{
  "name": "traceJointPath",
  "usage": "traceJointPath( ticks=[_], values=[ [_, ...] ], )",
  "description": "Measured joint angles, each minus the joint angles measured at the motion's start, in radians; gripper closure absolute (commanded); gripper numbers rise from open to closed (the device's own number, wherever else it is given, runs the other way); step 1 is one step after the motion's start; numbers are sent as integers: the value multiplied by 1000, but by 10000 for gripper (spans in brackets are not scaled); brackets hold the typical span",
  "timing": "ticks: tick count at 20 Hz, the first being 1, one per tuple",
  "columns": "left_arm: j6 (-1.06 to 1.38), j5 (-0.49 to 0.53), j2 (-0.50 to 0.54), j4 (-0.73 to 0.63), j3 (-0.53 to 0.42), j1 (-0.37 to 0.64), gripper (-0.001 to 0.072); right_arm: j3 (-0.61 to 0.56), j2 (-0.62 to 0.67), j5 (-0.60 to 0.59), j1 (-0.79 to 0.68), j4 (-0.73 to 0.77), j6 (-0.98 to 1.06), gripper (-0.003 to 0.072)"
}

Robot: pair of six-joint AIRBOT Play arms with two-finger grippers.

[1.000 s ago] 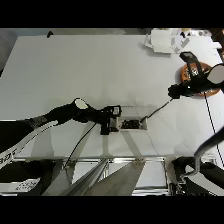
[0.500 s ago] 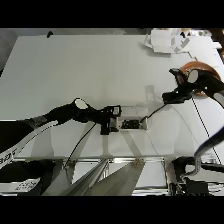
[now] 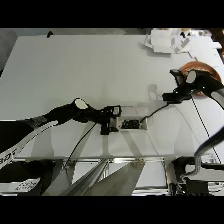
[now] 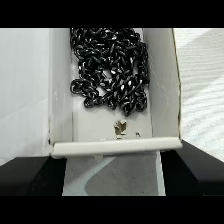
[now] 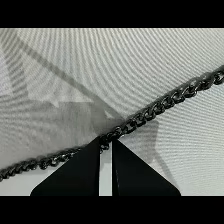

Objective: Fold the box and place the chain.

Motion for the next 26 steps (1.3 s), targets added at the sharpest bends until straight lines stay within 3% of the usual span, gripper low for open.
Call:
traceJointPath(
  ticks=[6, 12, 19, 26],
  values=[
    [0, 0, 0, 0, 0, 0, 568, -1, 150, 83, 0, 14, -25, 668],
    [0, 0, 0, 0, 0, 0, 568, -1, 428, 182, 17, 208, -88, 668],
    [0, 0, 0, 0, 0, 0, 568, -1, 740, 246, 198, 320, -111, 667],
    [0, 0, 0, 0, 0, 0, 568, -3, 862, 249, 318, 428, -111, 667]
  ],
)
